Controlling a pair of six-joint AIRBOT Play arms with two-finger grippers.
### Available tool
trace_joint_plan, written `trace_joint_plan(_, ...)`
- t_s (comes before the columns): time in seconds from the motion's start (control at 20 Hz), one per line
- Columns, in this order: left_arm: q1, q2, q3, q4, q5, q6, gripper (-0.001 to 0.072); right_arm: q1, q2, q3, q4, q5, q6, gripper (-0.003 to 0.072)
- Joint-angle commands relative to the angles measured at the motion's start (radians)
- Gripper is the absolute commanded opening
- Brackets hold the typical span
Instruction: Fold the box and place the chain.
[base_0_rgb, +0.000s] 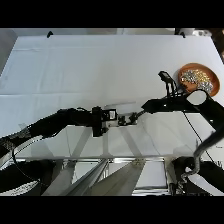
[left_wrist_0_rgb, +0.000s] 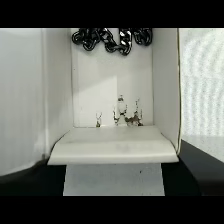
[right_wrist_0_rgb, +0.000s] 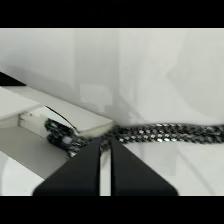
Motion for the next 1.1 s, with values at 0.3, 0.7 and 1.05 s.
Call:
trace_joint_plan(0.3, 0.0, 0.0, 0.0, 0.0, 0.0, 0.0, 0.0142, 0.048, -0.102, -0.001, -0.055, 0.043, -0.026, 0.001)
trace_joint_plan(0.7, 0.001, 0.0, 0.0, 0.0, 0.0, 0.0, 0.0142, 0.08, -0.182, -0.003, 0.01, 0.016, -0.038, 0.0007)
trace_joint_plan(1.05, 0.001, 0.0, 0.0, 0.0, 0.0, 0.0, 0.0142, 0.08, -0.226, -0.003, 0.067, 0.014, -0.075, 0.0007)
